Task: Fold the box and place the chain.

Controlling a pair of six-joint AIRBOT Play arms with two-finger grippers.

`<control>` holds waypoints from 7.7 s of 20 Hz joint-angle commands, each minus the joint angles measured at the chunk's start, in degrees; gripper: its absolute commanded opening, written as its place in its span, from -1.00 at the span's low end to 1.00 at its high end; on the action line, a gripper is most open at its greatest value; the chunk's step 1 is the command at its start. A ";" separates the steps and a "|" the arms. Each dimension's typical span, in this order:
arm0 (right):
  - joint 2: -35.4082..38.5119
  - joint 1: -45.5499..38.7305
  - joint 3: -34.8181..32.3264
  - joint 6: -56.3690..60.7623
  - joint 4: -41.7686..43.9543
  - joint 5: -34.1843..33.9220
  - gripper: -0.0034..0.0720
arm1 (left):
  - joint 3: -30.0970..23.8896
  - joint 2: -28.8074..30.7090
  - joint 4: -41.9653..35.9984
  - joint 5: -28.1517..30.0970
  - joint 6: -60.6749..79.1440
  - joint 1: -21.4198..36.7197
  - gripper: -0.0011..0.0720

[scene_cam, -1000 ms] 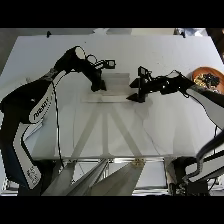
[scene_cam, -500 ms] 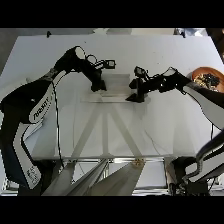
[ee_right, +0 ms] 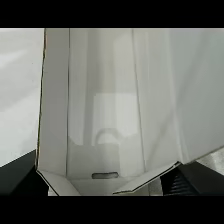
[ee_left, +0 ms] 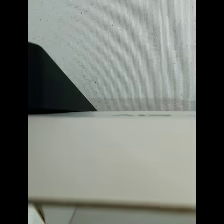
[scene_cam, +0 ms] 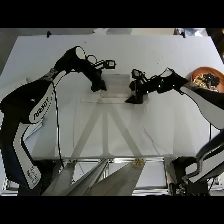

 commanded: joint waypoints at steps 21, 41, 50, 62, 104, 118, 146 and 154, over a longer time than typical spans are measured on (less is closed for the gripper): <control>-0.22 0.09 0.07 0.09 -0.46 0.28 0.31 | -0.02 0.00 0.00 0.02 -0.04 -0.02 -0.93; -0.22 0.09 0.07 0.09 -0.46 0.28 0.31 | -0.02 0.00 -0.39 -0.09 -0.07 -0.04 -0.93; -0.22 0.09 0.07 0.09 -0.46 0.28 0.31 | -0.02 0.04 -0.37 -0.81 -0.09 -0.04 -0.93; -0.22 0.09 0.07 0.09 -0.46 0.31 0.31 | 0.00 1.42 1.75 -3.93 -2.67 0.15 -0.10; -0.22 0.09 0.07 0.09 -0.52 0.28 0.31 | -33.20 19.78 -35.28 42.07 -1.33 1.22 -0.95; -0.22 0.09 0.07 0.09 -0.52 0.28 0.31 | -33.20 20.24 -20.92 33.33 -17.16 0.61 -0.96; -0.22 0.09 0.07 0.09 -0.52 0.28 0.31 | -33.20 25.11 -33.68 28.46 -7.08 2.67 -0.96; -0.22 0.09 0.07 0.09 -0.52 0.28 0.31 | -34.36 36.13 -9.60 21.07 -1.88 8.94 -0.85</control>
